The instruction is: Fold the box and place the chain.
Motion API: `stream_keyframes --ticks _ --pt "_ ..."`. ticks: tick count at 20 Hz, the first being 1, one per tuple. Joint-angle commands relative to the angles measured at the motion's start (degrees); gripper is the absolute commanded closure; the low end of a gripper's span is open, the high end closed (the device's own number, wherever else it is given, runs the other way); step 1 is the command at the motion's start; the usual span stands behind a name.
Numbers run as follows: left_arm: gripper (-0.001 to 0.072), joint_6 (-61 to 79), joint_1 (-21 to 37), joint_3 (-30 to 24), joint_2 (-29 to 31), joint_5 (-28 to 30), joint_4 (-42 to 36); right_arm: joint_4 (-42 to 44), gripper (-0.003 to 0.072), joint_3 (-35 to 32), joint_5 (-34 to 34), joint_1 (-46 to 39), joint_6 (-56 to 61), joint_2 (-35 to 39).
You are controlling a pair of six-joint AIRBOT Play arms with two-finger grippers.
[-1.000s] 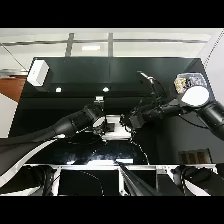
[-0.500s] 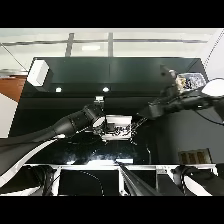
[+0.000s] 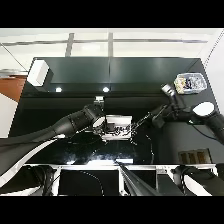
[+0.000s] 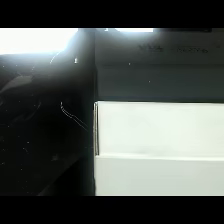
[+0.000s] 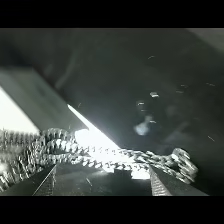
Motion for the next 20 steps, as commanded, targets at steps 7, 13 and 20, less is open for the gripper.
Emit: stream_keyframes --ticks 7,13,20 --pt "0.068 0.0 0.04 0.0 0.0 -0.02 0.0 -1.42 -0.0027 -4.0 -3.32 12.96 -21.81 -1.18" --pt "0.068 0.0 0.04 0.0 0.0 0.0 -0.02 0.72 -0.0027 -5.55 -5.86 15.67 -30.32 -1.9" --pt "0.068 0.0 0.04 0.0 0.0 -0.02 -0.04 4.59 -0.0027 -5.55 -7.72 15.72 -40.33 -6.29"
